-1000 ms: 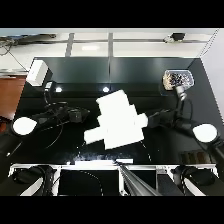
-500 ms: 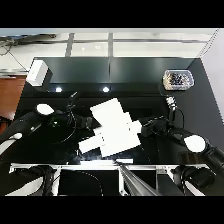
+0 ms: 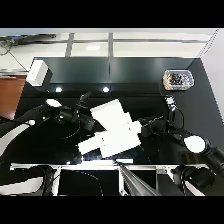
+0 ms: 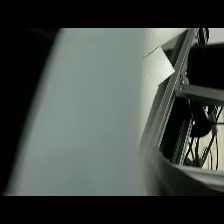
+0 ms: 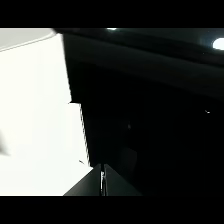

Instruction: Fold the box and place the chain.

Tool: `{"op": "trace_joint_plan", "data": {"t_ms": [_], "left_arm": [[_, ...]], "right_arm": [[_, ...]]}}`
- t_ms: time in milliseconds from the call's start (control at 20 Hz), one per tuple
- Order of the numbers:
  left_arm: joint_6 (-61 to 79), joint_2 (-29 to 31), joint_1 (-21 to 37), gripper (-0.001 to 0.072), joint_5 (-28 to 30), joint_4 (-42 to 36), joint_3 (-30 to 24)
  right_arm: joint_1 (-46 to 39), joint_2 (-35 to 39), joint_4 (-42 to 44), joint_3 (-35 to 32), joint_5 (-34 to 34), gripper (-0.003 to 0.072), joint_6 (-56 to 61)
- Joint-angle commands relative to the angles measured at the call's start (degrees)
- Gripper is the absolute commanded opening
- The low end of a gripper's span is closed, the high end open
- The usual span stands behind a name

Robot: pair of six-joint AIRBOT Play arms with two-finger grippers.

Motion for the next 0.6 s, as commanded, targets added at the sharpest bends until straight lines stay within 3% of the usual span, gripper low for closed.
{"op": "trace_joint_plan", "data": {"t_ms": [0,50,100,150,200,250,350,550], "left_arm": [[5.4,-2.12,0.09,0.0217,-2.16,3.02,1.84],[6.47,-2.34,0.07,0.0024,-2.19,3.02,2.05],[7.78,-2.36,0.07,0.0029,-2.14,2.91,2.14],[8.85,-2.36,0.17,0.0029,-2.16,2.89,2.19],[9.35,-2.36,0.33,0.0028,-2.08,2.91,2.19],[10.49,-2.34,0.52,0.0027,-2.14,2.84,2.19],[12.35,-2.29,1.25,0.0027,-2.25,2.82,2.19],[23.87,-1.49,0.87,0.0023,-3.19,3.08,2.89]], "right_arm": [[0.02,0.04,-0.02,-0.02,0.02,0.0014,0.0],[0.02,0.04,-0.15,-0.02,0.04,0.0015,0.0],[-0.02,0.04,-0.15,-0.02,0.07,0.0018,0.0],[-0.39,0.07,-0.13,0.04,0.35,0.0149,0.02],[-1.55,0.07,-0.15,0.52,1.73,0.0535,0.17],[-3.5,0.07,-0.48,1.62,4.17,0.0665,0.26],[-9.55,0.07,-5.81,6.29,12.98,0.0665,0.24],[-21.66,0.07,-24.2,18.34,31.15,0.0665,-1.42]]}}
